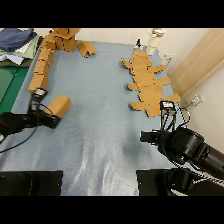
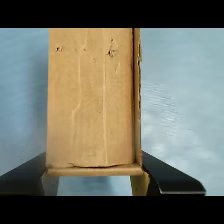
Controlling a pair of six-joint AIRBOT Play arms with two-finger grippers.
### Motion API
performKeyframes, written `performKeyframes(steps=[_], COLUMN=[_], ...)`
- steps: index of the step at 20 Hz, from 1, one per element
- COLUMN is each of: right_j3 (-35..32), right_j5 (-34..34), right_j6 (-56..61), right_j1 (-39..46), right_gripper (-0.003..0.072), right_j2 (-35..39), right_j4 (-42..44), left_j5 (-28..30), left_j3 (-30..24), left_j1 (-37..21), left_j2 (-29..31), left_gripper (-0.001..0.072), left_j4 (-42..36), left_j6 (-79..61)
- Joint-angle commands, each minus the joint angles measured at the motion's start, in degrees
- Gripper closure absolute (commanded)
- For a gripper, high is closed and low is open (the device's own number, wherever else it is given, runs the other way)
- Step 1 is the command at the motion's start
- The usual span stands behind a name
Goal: Fold the box.
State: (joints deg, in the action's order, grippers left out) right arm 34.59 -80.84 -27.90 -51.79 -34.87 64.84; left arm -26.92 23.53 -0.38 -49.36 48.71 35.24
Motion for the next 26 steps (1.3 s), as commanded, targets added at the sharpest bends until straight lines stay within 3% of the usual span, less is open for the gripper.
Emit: performKeyframes(steps=[1,5,15,20,22,23,24,26], right_j3=[0.02,0.02,0.02,0.02,0.02,0.02,0.02,0.02], right_j5=[0.02,0.92,1.46,1.49,1.49,1.49,1.49,1.49], right_j6=[0.00,0.02,0.09,0.48,0.48,0.48,0.48,0.48], right_j1=[0.02,0.02,0.02,0.02,0.02,0.02,0.02,0.02], right_gripper=[0.0684,0.0684,0.0685,0.0684,0.0684,0.0684,0.0684,0.0684], right_j2=[-0.07,-0.07,-0.09,-0.07,-0.07,-0.07,-0.07,-0.07], right_j4=[-0.81,-2.03,-4.44,-4.44,-4.46,-4.48,-4.48,-4.48], left_j5=[2.03,4.48,5.38,10.73,10.38,9.86,9.46,7.52], left_j3=[0.04,0.42,12.09,12.74,12.79,12.79,12.79,12.90], left_j1=[-12.37,-15.32,-15.43,-15.72,-16.61,-17.20,-17.59,-17.94], left_j2=[-0.26,-4.09,-20.50,-22.12,-22.12,-22.12,-22.12,-22.12], left_gripper=[0.0169,0.0168,0.0169,0.0169,0.0167,0.0057,0.0012,0.0012], left_j4=[2.38,2.99,2.97,2.97,2.99,2.99,2.91,2.91], left_j6=[1.60,0.90,0.81,0.79,0.76,0.76,0.87,0.81])
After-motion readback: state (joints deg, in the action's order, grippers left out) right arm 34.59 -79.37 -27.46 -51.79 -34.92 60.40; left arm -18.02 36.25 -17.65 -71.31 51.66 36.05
